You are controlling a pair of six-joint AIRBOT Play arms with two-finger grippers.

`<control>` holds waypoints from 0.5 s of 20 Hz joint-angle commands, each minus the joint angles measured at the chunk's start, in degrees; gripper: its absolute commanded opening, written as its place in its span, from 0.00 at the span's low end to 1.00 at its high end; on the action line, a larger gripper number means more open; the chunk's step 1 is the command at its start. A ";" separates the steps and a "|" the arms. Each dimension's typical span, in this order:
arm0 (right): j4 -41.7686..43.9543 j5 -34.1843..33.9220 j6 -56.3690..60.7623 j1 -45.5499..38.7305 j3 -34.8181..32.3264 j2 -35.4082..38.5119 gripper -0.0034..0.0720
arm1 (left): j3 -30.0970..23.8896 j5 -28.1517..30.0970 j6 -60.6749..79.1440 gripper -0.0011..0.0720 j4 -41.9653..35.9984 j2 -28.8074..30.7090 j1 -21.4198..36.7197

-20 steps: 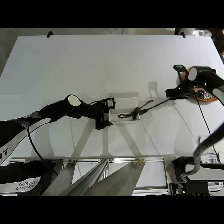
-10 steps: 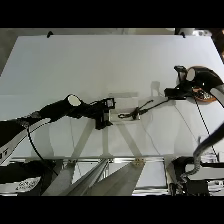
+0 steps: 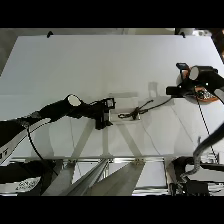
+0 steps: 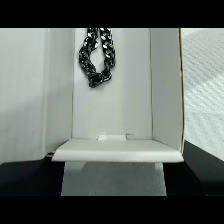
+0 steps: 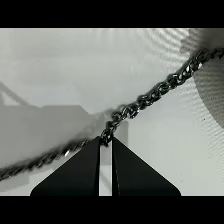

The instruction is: Fold the box and place the chain.

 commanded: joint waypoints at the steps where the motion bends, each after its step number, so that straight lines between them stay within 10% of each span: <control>1: 2.95 1.11 -5.73 0.02 0.07 6.23 0.07 | -0.02 0.00 0.02 0.03 0.00 0.04 -0.02; 10: 32.44 6.08 -17.57 0.02 0.00 27.21 0.07 | -0.02 0.00 0.02 0.03 0.02 0.04 -0.02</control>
